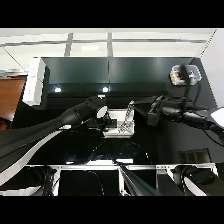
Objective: Fold the box and place the chain.
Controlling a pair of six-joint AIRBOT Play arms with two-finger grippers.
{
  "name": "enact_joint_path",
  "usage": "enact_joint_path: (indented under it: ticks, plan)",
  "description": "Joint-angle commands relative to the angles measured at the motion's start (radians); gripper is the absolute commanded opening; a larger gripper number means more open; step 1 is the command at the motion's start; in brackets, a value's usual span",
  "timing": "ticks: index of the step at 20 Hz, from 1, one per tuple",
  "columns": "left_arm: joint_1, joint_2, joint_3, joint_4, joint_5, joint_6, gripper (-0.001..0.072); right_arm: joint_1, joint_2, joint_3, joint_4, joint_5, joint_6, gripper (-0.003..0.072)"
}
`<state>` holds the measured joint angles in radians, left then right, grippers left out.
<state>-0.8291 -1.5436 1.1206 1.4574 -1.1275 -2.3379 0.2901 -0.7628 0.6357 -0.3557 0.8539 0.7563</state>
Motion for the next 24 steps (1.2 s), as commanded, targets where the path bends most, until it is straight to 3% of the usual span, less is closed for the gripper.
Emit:
enact_joint_path:
  ticks: [1, 3, 4, 5, 6, 10, 15, 17, 20, 24]
  plan:
    - [0.001, -0.001, 0.000, 0.000, 0.000, 0.000, 0.0031, 0.053, -0.111, -0.032, -0.024, 0.016, 0.000, 0.0025]
    - [0.001, -0.001, 0.000, 0.000, 0.000, 0.000, 0.0031, 0.089, -0.152, -0.032, -0.068, -0.023, 0.000, 0.0027]
    - [0.001, -0.001, 0.000, 0.000, 0.000, 0.000, 0.0031, 0.093, -0.159, -0.032, -0.088, -0.037, 0.000, 0.0073]
    - [0.001, -0.001, 0.000, 0.000, 0.000, 0.000, 0.0031, 0.088, -0.159, -0.031, -0.101, -0.048, 0.000, 0.0258]
    - [0.001, -0.001, 0.000, 0.000, 0.000, 0.000, 0.0031, 0.072, -0.158, -0.029, -0.110, -0.045, 0.000, 0.0287]
    - [0.001, -0.001, 0.000, 0.000, 0.000, 0.000, 0.0031, -0.097, -0.158, -0.024, -0.146, 0.030, 0.000, 0.0282]
    - [0.001, -0.001, 0.000, 0.000, 0.000, 0.000, 0.0031, -0.161, -0.161, -0.053, -0.420, 0.037, -0.002, 0.0285]
    - [0.001, -0.001, 0.000, 0.000, 0.000, 0.000, 0.0031, -0.138, -0.164, -0.108, -0.476, -0.043, -0.015, 0.0713]
    - [0.001, -0.001, 0.000, 0.000, 0.000, 0.000, 0.0031, -0.067, -0.179, -0.188, -0.492, -0.146, -0.162, 0.0710]
    - [0.001, -0.001, 0.000, 0.000, 0.000, 0.001, 0.0031, 0.040, -0.198, -0.216, -0.437, -0.185, -0.594, 0.0709]
